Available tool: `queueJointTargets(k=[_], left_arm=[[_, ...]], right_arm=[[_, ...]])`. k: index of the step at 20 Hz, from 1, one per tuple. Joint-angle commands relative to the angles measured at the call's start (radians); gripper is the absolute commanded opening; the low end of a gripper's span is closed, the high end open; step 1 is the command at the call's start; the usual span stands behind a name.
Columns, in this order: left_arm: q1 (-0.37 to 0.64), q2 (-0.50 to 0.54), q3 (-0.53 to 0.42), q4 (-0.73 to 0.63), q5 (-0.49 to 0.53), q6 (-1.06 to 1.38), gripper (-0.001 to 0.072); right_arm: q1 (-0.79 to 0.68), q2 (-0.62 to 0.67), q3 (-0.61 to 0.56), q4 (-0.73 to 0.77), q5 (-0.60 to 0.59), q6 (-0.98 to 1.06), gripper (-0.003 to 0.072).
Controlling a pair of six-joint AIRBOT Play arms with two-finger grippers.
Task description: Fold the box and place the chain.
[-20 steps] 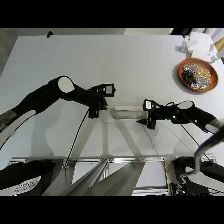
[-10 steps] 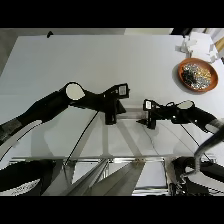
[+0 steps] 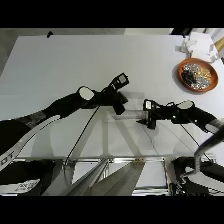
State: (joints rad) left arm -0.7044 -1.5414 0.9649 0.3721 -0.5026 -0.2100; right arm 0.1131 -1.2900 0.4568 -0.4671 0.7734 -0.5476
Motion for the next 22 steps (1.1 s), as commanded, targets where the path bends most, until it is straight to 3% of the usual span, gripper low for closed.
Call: queueJointTargets(k=[1, 4, 8, 13, 17, 21, 22], left_arm=[[-0.002, -0.064, -0.001, -0.02, -0.026, 0.0, 0.0005], [0.002, -0.029, -0.001, -0.007, -0.024, 0.001, 0.0005], [0.013, 0.079, -0.001, 0.207, -0.053, -0.001, 0.0002], [0.08, 0.205, -0.001, 0.438, -0.306, 0.001, 0.0007], [0.116, 0.206, -0.008, 0.621, -0.563, 0.0, 0.0007], [0.119, 0.181, -0.072, 0.656, -0.501, 0.004, 0.0019], [0.119, 0.172, -0.078, 0.665, -0.48, 0.005, 0.0079]], right_arm=[[0.001, 0.0, 0.0, 0.0, 0.0, 0.0, 0.0413], [0.001, 0.0, 0.0, 0.0, 0.0, 0.0, 0.0413], [0.001, 0.0, 0.0, 0.0, 0.0, 0.0, 0.0413], [0.001, 0.0, 0.0, 0.0, 0.0, 0.0, 0.0413], [0.001, 0.0, 0.0, 0.0, 0.0, 0.0, 0.0413], [0.001, 0.0, 0.0, 0.0, 0.0, 0.0, 0.0413], [0.001, 0.0, 0.0, 0.0, 0.0, 0.0, 0.0413]])
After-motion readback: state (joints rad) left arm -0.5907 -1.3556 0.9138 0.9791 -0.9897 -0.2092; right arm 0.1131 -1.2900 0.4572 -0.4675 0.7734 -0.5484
